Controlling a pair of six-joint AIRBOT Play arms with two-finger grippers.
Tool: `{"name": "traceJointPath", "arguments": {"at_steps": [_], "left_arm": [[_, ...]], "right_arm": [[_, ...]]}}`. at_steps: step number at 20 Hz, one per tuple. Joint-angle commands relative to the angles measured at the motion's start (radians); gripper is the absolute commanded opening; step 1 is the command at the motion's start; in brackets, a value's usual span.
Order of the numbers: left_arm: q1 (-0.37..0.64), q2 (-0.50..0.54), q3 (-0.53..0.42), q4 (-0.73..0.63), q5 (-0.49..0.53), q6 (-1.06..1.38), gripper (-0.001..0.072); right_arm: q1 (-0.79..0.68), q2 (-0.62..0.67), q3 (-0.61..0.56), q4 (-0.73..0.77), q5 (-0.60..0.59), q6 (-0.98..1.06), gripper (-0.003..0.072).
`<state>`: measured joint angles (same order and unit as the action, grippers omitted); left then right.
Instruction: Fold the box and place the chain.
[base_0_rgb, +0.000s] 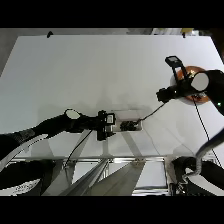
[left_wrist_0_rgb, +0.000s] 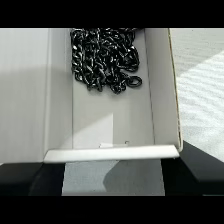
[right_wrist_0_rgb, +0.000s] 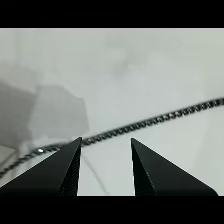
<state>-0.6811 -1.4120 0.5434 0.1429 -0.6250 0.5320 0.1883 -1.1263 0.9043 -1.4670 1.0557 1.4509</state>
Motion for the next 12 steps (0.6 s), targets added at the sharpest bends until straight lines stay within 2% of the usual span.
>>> {"name": "traceJointPath", "arguments": {"at_steps": [1, 4, 6, 12], "left_arm": [[0.000, 0.000, 0.000, 0.000, 0.000, 0.000, 0.0170], [0.000, 0.000, 0.000, 0.000, 0.000, 0.000, 0.0170], [0.000, 0.000, 0.000, 0.000, 0.000, 0.000, 0.0170], [0.000, 0.000, 0.000, 0.000, 0.000, 0.000, 0.0170]], "right_arm": [[-0.010, -0.065, -0.061, -0.081, -0.031, 0.045, 0.0337], [-0.010, -0.077, -0.105, -0.081, -0.095, 0.045, 0.0333], [-0.010, -0.077, -0.122, -0.081, -0.124, 0.045, 0.0291], [-0.010, -0.086, -0.131, -0.081, -0.165, 0.046, 0.0289]]}}
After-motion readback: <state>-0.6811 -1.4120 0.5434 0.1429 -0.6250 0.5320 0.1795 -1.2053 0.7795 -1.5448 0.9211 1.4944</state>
